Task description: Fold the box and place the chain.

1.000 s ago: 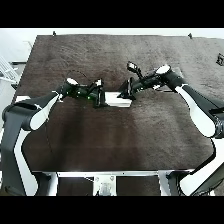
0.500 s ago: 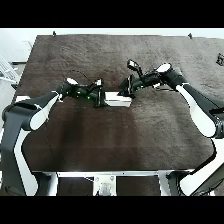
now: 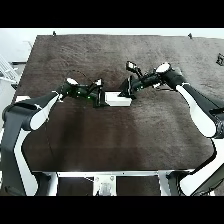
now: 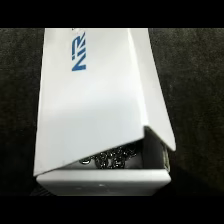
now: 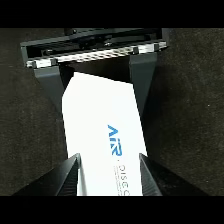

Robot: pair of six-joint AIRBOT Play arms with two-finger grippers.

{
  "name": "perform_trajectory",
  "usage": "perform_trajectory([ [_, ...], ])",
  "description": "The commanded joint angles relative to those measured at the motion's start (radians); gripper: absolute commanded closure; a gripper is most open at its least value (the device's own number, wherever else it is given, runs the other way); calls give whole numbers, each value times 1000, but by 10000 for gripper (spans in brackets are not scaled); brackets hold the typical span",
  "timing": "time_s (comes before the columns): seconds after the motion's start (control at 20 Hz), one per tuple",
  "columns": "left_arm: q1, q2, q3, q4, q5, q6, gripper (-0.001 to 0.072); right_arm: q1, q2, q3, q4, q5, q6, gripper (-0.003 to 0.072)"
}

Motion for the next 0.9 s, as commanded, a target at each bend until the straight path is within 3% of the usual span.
perform_trajectory([
  [0.0, 0, 1, 0, 2, -3, 2, 291, 1, 2, 1, 4, -24, 4, 294],
  [0.85, 0, 1, 0, 2, -3, 2, 290, 46, 15, -37, 10, -43, 3, 326],
])
